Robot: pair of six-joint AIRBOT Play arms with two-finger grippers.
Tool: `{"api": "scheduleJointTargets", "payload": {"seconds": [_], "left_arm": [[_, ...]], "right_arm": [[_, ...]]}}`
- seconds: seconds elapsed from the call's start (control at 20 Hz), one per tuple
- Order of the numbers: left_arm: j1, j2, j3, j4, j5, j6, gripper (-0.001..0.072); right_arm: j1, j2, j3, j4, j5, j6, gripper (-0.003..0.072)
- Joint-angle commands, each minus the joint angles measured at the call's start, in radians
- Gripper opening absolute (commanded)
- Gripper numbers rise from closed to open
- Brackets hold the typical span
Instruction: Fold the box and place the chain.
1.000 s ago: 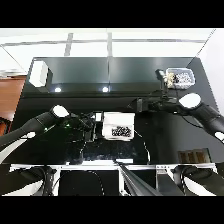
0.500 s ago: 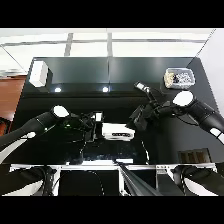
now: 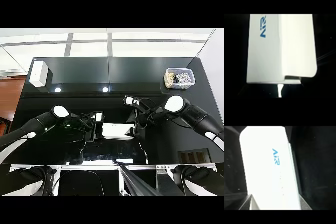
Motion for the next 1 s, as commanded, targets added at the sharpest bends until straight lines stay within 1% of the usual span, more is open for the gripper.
{"api": "scheduleJointTargets", "payload": {"seconds": [0.0, 0.1, 0.15, 0.2, 0.3, 0.35, 0.4, 0.9, 0.95], "left_arm": [[-0.001, -0.001, 0.000, 0.001, -0.001, 0.000, 0.0391], [-0.001, -0.001, 0.000, 0.001, -0.001, 0.000, 0.0391], [-0.001, -0.001, 0.000, 0.000, -0.001, 0.000, 0.0391], [-0.001, 0.000, 0.000, 0.000, -0.001, 0.000, 0.0391], [-0.001, -0.001, 0.000, 0.001, -0.001, 0.000, 0.0391], [-0.001, -0.001, 0.000, 0.000, -0.001, 0.000, 0.0391], [-0.001, -0.001, 0.000, 0.000, -0.001, 0.000, 0.0392], [-0.001, -0.001, 0.000, 0.000, -0.001, 0.000, 0.0392], [-0.001, -0.001, 0.000, 0.000, -0.001, 0.000, 0.0392]], "right_arm": [[0.035, -0.001, -0.001, -0.038, -0.052, -0.021, 0.0590], [0.037, -0.001, -0.001, -0.038, -0.048, -0.020, 0.0589], [0.037, -0.001, -0.001, -0.038, -0.047, -0.021, 0.0564], [0.038, -0.001, -0.001, -0.037, -0.045, -0.020, 0.0460], [0.038, -0.001, -0.001, -0.038, -0.041, -0.020, 0.0448], [0.038, -0.001, -0.001, -0.039, -0.039, -0.020, 0.0340], [0.038, -0.001, -0.001, -0.039, -0.038, -0.020, 0.0295], [0.045, -0.001, -0.015, -0.064, -0.025, -0.019, 0.0297], [0.044, -0.001, -0.017, -0.071, -0.017, -0.019, 0.0307]]}}
